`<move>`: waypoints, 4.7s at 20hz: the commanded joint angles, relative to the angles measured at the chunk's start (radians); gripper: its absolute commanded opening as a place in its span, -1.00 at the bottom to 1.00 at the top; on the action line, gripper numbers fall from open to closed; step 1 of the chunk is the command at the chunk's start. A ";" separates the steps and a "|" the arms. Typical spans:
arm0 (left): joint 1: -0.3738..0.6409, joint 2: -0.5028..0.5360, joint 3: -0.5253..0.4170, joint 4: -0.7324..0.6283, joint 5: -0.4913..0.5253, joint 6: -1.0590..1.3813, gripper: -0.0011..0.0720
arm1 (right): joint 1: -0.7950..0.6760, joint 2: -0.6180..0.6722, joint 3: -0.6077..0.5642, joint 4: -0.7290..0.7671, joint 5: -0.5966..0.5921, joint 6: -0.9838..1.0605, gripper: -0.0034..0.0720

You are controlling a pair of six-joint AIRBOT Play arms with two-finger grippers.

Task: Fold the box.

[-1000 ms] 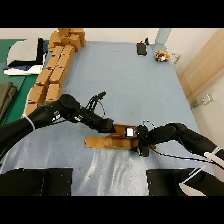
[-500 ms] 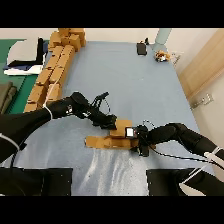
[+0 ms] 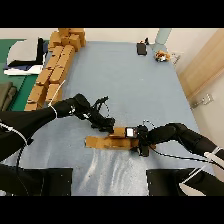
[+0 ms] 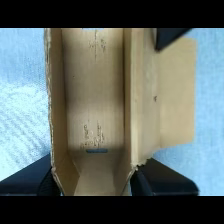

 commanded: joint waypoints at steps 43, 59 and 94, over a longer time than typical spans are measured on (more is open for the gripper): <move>-0.073 0.586 -0.465 0.075 0.205 1.189 0.90 | 0.000 0.000 0.000 0.000 0.001 0.000 0.27; -0.122 0.401 -0.446 -0.117 0.338 1.325 0.45 | 0.000 0.000 0.000 -0.004 0.001 0.000 0.27; -0.194 0.398 -0.438 -0.130 0.459 1.282 -0.93 | 0.000 0.000 0.000 -0.004 0.001 0.000 0.27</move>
